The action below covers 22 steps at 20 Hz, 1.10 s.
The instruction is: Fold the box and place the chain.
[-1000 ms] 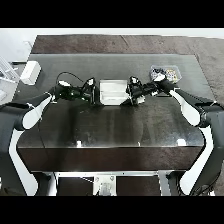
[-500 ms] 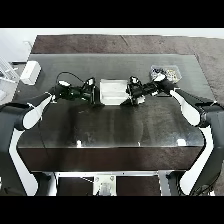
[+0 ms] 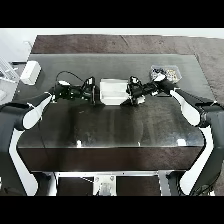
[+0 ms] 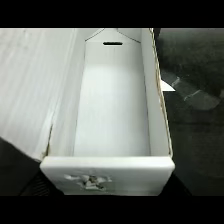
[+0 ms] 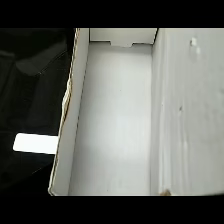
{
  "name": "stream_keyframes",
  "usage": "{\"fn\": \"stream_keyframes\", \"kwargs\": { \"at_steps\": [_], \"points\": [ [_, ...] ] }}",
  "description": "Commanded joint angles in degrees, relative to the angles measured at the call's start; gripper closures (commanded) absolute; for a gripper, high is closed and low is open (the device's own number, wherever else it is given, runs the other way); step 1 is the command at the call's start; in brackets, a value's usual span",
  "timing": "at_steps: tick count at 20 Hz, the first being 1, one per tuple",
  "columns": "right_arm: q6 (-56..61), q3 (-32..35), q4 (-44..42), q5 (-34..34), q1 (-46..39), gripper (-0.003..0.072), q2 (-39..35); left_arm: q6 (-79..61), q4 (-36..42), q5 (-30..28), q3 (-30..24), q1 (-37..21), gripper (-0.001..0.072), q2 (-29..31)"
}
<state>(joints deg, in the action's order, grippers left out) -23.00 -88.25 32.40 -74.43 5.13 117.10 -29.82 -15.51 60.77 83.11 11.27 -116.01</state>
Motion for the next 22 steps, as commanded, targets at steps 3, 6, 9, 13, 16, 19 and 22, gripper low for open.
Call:
{"fn": "stream_keyframes", "kwargs": {
  "at_steps": [3,6,9,13,16,19,22],
  "points": [
    [0.0,0.0,0.0,0.0,0.0,0.0187,0.0,0.9,0.0,-1.4,0.0,0.0,-0.0011,-0.1],
    [0.0,0.0,0.0,0.0,0.0,0.0187,0.0,0.9,0.0,-1.1,0.0,0.0,-0.0011,-0.1],
    [0.0,0.0,0.0,0.0,0.0,0.0187,0.0,0.8,0.2,-0.9,0.0,0.2,-0.0011,-0.1],
    [0.0,0.0,0.0,0.0,0.0,0.0187,0.0,0.3,0.2,-1.8,0.0,1.1,-0.0011,-0.1],
    [0.0,0.0,0.0,0.0,0.0,0.0187,0.0,0.2,0.2,-2.4,0.0,1.2,-0.0011,-0.1],
    [0.0,0.0,0.0,0.0,0.0,0.0187,0.0,0.2,0.2,-2.7,0.0,1.2,0.0004,-0.1],
    [0.0,0.0,0.0,0.0,0.0,0.0187,0.0,0.4,-0.6,-2.9,0.0,1.2,0.0175,-0.1]
  ]
}}
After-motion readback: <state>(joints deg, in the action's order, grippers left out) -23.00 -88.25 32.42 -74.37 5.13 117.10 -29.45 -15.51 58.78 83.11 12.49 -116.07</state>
